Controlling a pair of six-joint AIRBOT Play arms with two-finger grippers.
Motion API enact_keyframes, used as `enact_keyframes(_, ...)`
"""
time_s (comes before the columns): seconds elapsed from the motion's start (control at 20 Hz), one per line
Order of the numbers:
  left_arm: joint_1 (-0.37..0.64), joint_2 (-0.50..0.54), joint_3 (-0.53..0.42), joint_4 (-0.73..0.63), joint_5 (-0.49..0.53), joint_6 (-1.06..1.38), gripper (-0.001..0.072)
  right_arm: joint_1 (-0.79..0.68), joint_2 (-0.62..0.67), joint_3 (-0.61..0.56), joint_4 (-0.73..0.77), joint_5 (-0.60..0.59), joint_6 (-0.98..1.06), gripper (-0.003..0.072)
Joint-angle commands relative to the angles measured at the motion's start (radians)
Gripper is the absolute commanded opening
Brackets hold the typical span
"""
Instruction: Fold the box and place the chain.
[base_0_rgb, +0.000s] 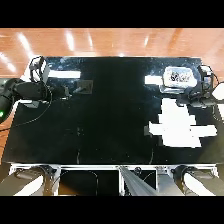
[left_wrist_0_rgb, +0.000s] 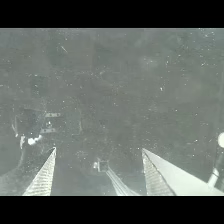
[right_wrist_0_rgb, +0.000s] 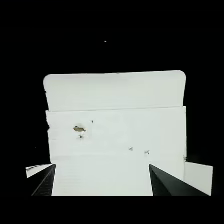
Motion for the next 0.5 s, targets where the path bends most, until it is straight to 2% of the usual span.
enact_keyframes(0.0,0.0,-0.001,0.0,-0.01,-0.006,0.001,0.0637,0.001,-0.001,0.0,0.069,-0.006,0.0,0.071)
enact_keyframes(0.25,0.0,-0.001,0.0,-0.013,-0.016,0.001,0.0637,0.001,-0.001,0.0,0.157,-0.021,0.0,0.071)
enact_keyframes(0.45,0.0,-0.001,0.0,-0.013,-0.028,0.0,0.0637,0.001,-0.002,0.0,0.171,-0.04,0.0,0.071)
